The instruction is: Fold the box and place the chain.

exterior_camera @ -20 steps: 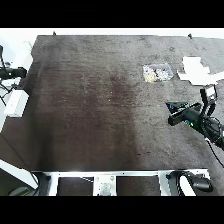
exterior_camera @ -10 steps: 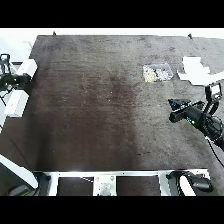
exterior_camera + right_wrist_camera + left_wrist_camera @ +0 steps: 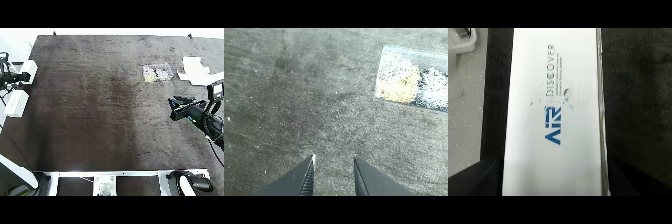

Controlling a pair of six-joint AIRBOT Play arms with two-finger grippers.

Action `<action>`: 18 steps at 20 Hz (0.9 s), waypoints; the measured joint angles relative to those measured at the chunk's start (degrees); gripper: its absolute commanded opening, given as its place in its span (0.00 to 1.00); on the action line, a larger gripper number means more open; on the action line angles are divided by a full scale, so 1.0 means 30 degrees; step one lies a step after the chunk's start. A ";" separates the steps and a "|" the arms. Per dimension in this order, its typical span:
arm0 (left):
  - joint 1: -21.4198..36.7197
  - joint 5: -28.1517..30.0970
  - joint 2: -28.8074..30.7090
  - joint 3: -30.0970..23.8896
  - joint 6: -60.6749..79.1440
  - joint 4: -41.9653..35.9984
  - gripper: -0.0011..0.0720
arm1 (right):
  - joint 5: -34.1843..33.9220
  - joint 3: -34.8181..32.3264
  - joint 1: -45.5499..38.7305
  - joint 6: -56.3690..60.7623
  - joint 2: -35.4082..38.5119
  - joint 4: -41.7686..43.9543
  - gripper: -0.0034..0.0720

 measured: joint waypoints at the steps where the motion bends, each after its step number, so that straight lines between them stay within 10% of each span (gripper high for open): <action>1: 0.0000 -0.0364 -0.0007 0.0335 0.0007 0.0117 1.00 | -0.0007 0.0000 0.0000 0.0000 0.0000 0.0000 0.64; 5: -0.0007 -0.2317 0.0022 0.2448 -0.0080 0.0532 1.00 | -0.0058 0.0000 0.0000 0.0000 -0.0007 0.0007 0.67; 6: -0.0007 -0.2980 0.0015 0.3162 -0.0182 0.0634 0.84 | -0.0058 0.0000 0.0000 -0.0007 0.0000 0.0000 0.66; 8: 0.0000 -0.4444 0.0058 0.4648 -0.0401 0.0670 0.06 | -0.0058 0.0000 0.0000 -0.0007 -0.0007 0.0007 0.50; 13: -0.0138 -0.6433 0.1712 0.6317 0.0342 -0.0707 0.03 | -0.0066 0.0000 0.0000 -0.0007 0.0000 0.0313 0.26; 18: -0.1377 -0.4379 0.5544 0.5107 0.1064 -0.1938 0.03 | -0.0066 0.0000 0.0000 0.0284 0.0000 0.0539 0.07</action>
